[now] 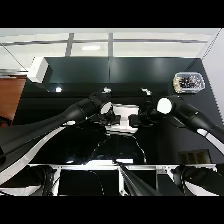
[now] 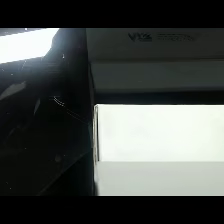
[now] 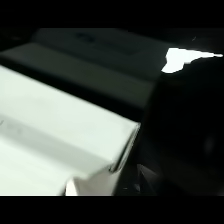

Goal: Fold the box and place the chain.

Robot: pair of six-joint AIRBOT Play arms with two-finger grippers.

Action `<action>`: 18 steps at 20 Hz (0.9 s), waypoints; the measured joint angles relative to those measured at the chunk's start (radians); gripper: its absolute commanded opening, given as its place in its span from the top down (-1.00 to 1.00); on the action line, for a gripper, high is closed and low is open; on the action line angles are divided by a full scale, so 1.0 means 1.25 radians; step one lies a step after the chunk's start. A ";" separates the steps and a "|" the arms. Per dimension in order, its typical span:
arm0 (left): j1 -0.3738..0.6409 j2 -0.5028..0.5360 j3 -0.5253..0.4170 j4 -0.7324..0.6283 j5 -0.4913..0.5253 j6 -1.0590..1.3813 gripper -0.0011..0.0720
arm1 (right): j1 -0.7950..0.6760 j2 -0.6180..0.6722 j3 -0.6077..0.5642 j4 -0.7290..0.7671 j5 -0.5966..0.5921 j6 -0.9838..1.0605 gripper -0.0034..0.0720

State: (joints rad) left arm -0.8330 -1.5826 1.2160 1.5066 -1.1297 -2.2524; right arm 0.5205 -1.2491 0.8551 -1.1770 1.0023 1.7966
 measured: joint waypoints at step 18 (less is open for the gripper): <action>0.000 0.000 0.000 0.000 -0.004 0.000 0.89 | 0.079 -0.114 0.116 -0.162 0.138 0.278 0.27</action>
